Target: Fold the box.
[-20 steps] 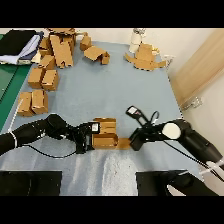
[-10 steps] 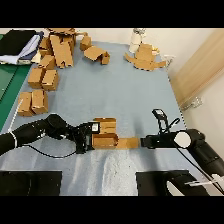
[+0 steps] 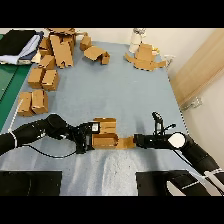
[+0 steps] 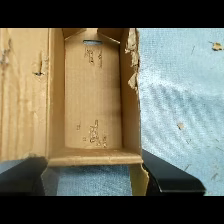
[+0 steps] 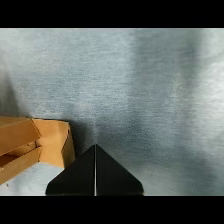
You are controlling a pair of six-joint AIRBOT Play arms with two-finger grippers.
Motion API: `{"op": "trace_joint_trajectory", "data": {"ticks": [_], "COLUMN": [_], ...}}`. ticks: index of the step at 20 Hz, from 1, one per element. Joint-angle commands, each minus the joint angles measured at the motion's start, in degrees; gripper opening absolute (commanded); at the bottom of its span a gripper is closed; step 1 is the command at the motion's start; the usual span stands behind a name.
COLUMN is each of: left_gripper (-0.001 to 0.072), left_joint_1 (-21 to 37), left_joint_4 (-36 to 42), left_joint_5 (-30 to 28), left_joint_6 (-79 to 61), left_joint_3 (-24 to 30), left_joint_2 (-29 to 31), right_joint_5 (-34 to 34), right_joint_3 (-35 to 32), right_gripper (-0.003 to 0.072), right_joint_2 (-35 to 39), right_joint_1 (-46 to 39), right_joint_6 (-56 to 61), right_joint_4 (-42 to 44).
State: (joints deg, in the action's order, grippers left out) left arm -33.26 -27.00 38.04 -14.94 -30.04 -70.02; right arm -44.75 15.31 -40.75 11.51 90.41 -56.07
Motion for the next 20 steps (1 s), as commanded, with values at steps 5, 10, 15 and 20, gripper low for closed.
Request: {"op": "trace_joint_trajectory", "data": {"ticks": [5,10,15,20], "left_gripper": [0.0446,0.0446,0.0446,0.0446], "left_joint_1": [0.0,0.0,0.0,0.0], "left_joint_4": [0.0,0.0,0.0,0.0], "left_joint_5": [0.0,0.0,0.1,0.1], "left_joint_6": [0.0,0.0,0.0,0.0], "left_joint_3": [0.0,0.0,0.0,0.0], "left_joint_2": [0.0,0.0,0.0,0.0], "right_joint_5": [0.2,1.4,4.3,4.3], "right_joint_3": [-0.3,-2.6,-3.3,-0.5], "right_gripper": [0.0005,0.0005,0.0005,0.0131], "right_joint_2": [-0.4,-0.9,-1.4,2.2], "right_joint_1": [0.0,2.6,5.8,7.2], "right_joint_6": [-0.4,-0.3,-1.0,-1.5], "right_joint_4": [6.3,7.4,11.5,14.3]}}
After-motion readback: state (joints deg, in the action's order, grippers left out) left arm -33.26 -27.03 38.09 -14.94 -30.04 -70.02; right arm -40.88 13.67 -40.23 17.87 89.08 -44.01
